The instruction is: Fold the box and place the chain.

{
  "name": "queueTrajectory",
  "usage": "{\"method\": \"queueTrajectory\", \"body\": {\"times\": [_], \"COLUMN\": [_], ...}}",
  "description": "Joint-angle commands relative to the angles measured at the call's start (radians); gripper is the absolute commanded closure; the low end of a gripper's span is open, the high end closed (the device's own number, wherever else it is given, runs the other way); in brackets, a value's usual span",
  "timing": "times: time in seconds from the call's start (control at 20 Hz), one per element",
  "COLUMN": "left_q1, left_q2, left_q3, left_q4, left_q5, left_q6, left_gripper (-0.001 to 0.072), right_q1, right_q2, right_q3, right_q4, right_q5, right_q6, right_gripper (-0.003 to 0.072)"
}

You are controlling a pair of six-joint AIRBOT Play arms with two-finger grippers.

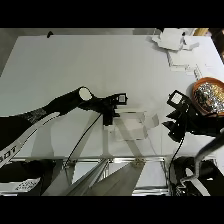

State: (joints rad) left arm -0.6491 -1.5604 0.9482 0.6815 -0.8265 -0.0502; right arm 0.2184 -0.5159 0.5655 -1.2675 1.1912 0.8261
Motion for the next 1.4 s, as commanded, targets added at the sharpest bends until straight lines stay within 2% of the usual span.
{"method": "queueTrajectory", "body": {"times": [0.0,0.6,0.75,0.85,0.95,1.0,1.35], "left_q1": [-0.001,-0.001,-0.001,-0.001,-0.001,-0.001,-0.001], "left_q2": [-0.001,-0.001,-0.001,-0.001,-0.001,-0.001,-0.001], "left_q3": [-0.001,-0.001,-0.001,-0.001,-0.001,-0.001,-0.001], "left_q4": [0.0,0.0,0.0,0.0,0.0,0.0,0.0], "left_q5": [0.0,0.0,0.0,0.0,0.0,0.0,0.0], "left_q6": [0.0,0.0,0.0,0.0,0.0,0.0,0.0], "left_gripper": [0.0697,0.0697,0.0697,0.0697,0.0697,0.0697,0.0697], "right_q1": [0.002,0.242,0.242,0.242,0.242,0.242,0.423], "right_q2": [0.0,-0.016,-0.026,-0.022,-0.013,-0.01,0.036], "right_q3": [-0.022,-0.026,-0.08,-0.135,-0.184,-0.204,-0.351], "right_q4": [0.06,0.013,0.009,0.0,-0.026,-0.035,-0.039], "right_q5": [-0.008,-0.06,-0.114,-0.166,-0.221,-0.24,-0.409], "right_q6": [-0.063,-0.109,-0.132,-0.233,-0.373,-0.407,-0.416], "right_gripper": [0.0347,0.0347,0.0345,0.0339,0.0185,0.0133,0.0131]}}
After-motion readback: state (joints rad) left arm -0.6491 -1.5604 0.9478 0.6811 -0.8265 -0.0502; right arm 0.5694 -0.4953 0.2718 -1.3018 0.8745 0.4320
